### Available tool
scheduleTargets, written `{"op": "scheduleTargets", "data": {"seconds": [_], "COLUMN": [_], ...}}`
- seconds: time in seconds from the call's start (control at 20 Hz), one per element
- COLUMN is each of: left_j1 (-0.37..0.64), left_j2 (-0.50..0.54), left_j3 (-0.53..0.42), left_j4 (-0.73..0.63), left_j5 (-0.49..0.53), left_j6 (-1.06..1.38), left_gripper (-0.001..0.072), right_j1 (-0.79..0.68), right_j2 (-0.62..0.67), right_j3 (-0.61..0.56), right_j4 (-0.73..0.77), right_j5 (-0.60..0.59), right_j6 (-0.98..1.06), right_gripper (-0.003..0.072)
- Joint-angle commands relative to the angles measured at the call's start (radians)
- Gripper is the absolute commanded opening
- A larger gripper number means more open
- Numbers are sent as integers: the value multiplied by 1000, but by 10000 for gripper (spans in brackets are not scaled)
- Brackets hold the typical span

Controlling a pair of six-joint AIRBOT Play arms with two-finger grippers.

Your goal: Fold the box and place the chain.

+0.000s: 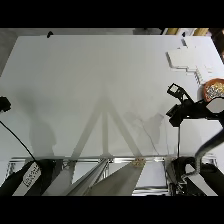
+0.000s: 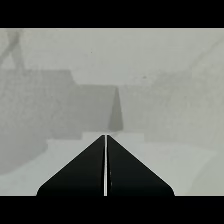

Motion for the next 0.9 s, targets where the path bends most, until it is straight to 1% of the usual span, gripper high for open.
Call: {"op": "scheduleTargets", "data": {"seconds": [0.0,0.05,0.15,0.2,0.25,0.4,0.55,0.7,0.85], "left_j1": [62,62,62,62,62,62,56,56,56], "left_j2": [-75,-102,-154,-177,-195,-220,-198,-116,11], "left_j3": [0,0,0,0,0,0,1,1,1], "left_j4": [4,2,-1,0,0,0,-18,-35,-39], "left_j5": [5,-1,-19,-32,-42,-78,-121,-174,-209], "left_j6": [-39,-39,-35,-35,-36,-34,-32,-32,-32], "left_gripper": [449,523,538,630,700,699,697,696,696], "right_j1": [0,0,0,0,0,0,0,0,0], "right_j2": [0,0,0,0,0,0,0,0,0], "right_j3": [0,0,0,0,0,0,0,0,0], "right_j4": [0,0,0,0,0,0,0,0,0], "right_j5": [0,0,0,0,0,0,0,0,0], "right_j6": [0,0,0,0,0,0,0,0,0], "right_gripper": [16,16,16,16,16,16,16,16,16]}}
